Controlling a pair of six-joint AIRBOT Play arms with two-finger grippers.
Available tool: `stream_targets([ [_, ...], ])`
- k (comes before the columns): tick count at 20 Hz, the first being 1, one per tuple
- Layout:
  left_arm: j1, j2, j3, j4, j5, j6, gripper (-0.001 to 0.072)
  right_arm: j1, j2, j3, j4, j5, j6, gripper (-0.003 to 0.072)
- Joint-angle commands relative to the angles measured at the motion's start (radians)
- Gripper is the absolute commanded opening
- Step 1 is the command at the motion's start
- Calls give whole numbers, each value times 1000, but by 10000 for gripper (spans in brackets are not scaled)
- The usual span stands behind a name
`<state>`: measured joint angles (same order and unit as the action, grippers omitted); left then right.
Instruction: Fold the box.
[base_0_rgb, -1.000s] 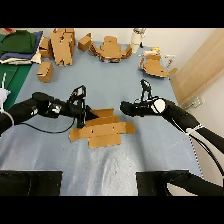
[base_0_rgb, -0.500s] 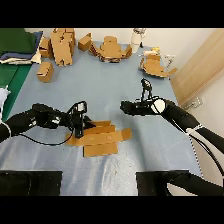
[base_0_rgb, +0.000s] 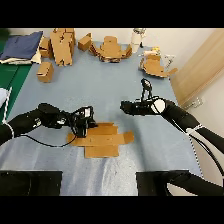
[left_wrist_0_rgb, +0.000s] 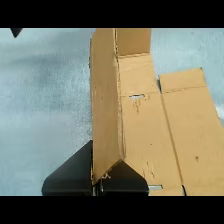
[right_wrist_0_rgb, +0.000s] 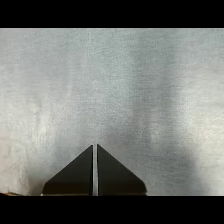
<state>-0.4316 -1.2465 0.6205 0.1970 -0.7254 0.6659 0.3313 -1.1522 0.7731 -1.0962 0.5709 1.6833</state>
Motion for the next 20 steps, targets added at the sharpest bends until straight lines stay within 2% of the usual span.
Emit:
stream_targets([
  [1,-3,2,48,-66,47,77,13,1,0,1,0,-8,0,41],
  [4,-3,2,84,-90,30,86,13,1,0,0,0,-13,0,41],
  [9,-4,2,81,-94,6,67,13,1,0,0,0,-14,0,41],
  [15,-5,2,-14,-108,-10,80,13,27,0,0,-1,-39,0,40],
  [20,-5,1,-47,-109,-8,82,13,38,0,0,-1,-55,0,39],
])
